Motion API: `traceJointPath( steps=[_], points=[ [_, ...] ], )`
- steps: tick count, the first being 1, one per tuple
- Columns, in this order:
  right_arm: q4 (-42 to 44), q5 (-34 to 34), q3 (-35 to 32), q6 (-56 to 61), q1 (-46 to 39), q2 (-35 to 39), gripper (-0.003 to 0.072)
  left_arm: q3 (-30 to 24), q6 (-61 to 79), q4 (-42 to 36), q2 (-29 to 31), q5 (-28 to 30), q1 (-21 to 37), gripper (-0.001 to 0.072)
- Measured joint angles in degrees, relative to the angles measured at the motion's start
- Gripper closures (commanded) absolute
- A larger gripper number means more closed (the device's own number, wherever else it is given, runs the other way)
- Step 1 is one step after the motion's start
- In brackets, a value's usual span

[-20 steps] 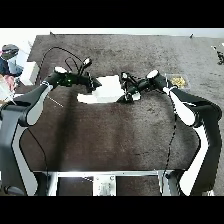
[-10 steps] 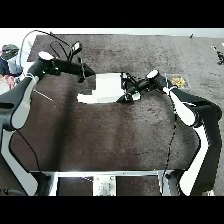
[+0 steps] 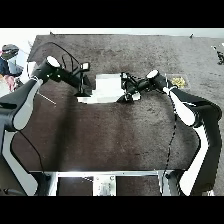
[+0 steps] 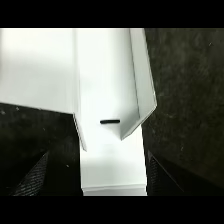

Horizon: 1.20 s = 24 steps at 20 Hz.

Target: Fold the box and place the chain.

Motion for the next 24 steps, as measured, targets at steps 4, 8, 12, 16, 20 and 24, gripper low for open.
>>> traceJointPath(
  steps=[4,8,12,16,20,24],
  points=[
    [0.0,0.0,0.0,0.0,0.0,0.0,0.0277,-3.5,1.8,1.0,-0.1,4.1,-2.1,0.0024],
    [0.0,0.0,0.0,0.0,0.0,0.0,0.0277,-4.5,1.3,0.2,-0.1,6.2,-2.8,0.0026],
    [0.0,0.0,0.0,0.0,0.0,0.0,0.0277,-4.8,0.2,-0.3,-0.1,6.3,-3.0,0.0233],
    [0.0,0.0,0.0,0.0,0.0,0.0,0.0277,-4.9,-0.3,-0.5,-0.1,4.7,-3.1,0.0234],
    [0.0,0.0,0.0,0.0,0.0,0.0,0.0277,-4.9,-0.5,-0.9,-0.1,4.3,-3.1,0.0235],
    [0.0,0.0,0.0,0.0,0.0,0.0,0.0277,-4.9,-0.6,-0.9,-0.1,5.7,-3.5,0.0373]
  ],
)
